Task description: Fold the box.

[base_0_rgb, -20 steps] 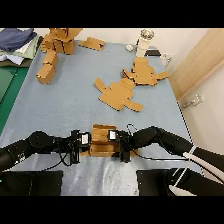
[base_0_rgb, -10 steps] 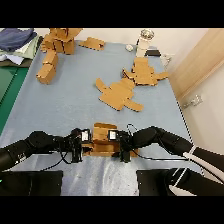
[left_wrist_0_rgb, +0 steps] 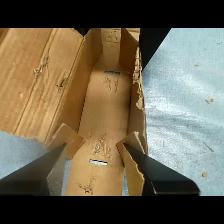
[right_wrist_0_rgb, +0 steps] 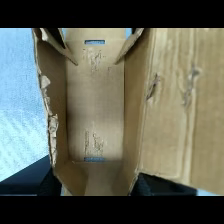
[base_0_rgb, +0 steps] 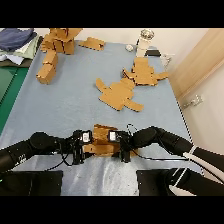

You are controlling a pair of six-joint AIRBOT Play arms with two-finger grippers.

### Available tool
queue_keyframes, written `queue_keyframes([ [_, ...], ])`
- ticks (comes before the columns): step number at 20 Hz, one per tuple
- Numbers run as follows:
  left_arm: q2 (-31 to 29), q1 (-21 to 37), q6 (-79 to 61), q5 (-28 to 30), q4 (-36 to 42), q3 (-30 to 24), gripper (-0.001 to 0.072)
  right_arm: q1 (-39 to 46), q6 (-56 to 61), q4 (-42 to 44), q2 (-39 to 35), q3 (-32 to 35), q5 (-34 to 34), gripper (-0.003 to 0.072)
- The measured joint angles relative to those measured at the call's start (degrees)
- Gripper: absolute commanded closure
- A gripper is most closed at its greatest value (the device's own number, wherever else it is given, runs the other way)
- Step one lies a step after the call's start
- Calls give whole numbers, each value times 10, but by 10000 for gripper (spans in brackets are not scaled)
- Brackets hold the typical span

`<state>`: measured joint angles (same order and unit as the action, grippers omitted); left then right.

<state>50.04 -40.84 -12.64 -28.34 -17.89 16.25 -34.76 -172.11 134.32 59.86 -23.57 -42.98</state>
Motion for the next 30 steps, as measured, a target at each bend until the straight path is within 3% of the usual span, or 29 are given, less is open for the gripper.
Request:
queue_keyframes([
  [1,0,-1,0,0,0,0,97,0,0,0,0,0,0,208],
  [3,0,-2,0,0,1,0,98,0,0,0,0,0,0,208],
  [5,0,-2,0,0,1,0,136,0,1,0,0,0,0,208],
  [6,0,-2,0,-1,0,0,248,0,1,0,0,0,0,208],
  [7,0,-2,1,0,-2,0,408,0,1,0,0,0,0,208],
  [10,-3,-2,8,4,-32,0,604,0,2,0,0,0,0,208],
  [15,-54,-2,150,7,-185,1,606,0,2,0,0,0,0,208],
  [17,-97,-2,244,-5,-268,2,696,0,2,0,0,0,0,208],
  [19,-148,-2,343,-36,-341,5,697,0,2,0,0,0,0,208],
  [23,-231,8,670,-99,-492,12,697,0,2,0,0,0,0,208],
  [26,-243,43,933,-184,-591,13,697,0,1,0,0,0,0,208],
  [30,-213,76,1064,-233,-596,14,697,0,1,0,0,0,0,208],
])
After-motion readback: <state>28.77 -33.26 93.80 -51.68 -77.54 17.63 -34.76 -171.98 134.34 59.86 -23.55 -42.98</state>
